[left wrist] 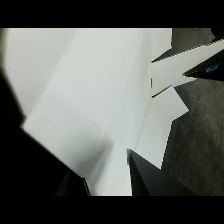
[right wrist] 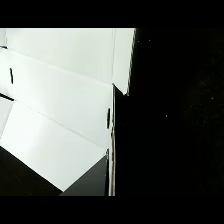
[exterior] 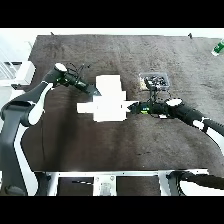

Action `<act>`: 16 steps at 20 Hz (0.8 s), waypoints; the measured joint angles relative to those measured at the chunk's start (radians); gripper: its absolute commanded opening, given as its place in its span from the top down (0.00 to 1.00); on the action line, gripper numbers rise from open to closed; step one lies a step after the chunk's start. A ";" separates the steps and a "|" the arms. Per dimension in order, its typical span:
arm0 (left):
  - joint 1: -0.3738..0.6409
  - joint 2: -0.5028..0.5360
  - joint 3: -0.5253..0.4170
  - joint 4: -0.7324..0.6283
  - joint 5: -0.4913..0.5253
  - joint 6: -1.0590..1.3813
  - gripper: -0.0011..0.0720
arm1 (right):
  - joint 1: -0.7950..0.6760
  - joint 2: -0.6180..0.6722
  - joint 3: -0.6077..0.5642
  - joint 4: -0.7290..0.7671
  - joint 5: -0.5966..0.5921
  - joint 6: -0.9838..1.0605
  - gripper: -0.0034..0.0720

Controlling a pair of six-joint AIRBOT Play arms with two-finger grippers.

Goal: Fold the box and place the chain.

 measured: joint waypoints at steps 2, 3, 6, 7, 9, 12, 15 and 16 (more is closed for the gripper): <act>-0.002 -0.001 0.000 -0.001 0.000 0.004 0.72 | 0.000 0.000 0.000 0.000 0.000 0.000 0.94; -0.003 -0.002 0.000 -0.001 0.000 0.008 0.74 | 0.000 0.000 0.000 0.000 0.000 0.000 0.94; -0.004 -0.002 0.000 -0.003 -0.008 0.023 0.74 | 0.000 0.000 0.000 -0.001 0.000 0.000 0.94; -0.005 -0.002 0.000 -0.003 -0.012 0.029 0.74 | 0.000 0.000 0.000 0.000 0.000 0.000 0.94; -0.005 -0.002 0.000 -0.002 -0.017 0.039 0.74 | 0.000 0.000 0.000 0.000 0.000 0.000 0.94; -0.005 -0.002 0.000 -0.005 -0.032 0.055 0.96 | 0.000 0.000 0.000 -0.001 -0.001 0.000 0.94; -0.006 -0.003 0.000 0.007 -0.036 0.087 0.96 | 0.000 0.000 0.000 0.002 -0.001 -0.001 0.58; -0.003 -0.003 0.000 0.004 -0.031 0.110 0.96 | 0.000 0.000 0.000 0.000 0.000 -0.001 0.54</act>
